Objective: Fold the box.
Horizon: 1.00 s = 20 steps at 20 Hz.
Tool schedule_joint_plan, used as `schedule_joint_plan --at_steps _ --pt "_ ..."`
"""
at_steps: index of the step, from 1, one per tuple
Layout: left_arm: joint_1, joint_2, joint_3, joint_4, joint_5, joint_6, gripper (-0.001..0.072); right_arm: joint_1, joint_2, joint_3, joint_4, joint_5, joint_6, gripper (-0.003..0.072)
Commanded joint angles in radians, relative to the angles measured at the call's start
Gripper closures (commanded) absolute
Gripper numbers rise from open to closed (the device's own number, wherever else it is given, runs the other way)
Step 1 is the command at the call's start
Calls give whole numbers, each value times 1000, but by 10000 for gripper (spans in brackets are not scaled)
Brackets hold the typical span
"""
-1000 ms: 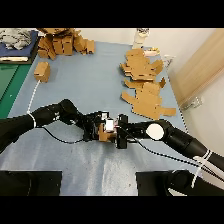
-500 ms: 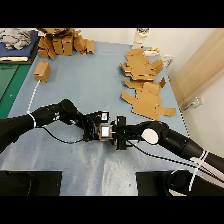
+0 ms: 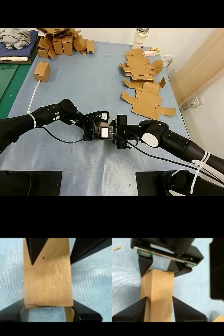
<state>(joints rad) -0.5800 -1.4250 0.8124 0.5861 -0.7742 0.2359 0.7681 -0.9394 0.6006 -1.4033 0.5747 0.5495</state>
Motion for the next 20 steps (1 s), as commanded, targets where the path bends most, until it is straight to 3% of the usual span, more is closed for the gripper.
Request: schedule_joint_plan --at_steps 1,20 --pt "0 0 1 1 -3 2 303 1 12 1 -10 1 19 210" --pt "0 0 1 1 -3 2 303 1 12 24 -11 31 53 210"
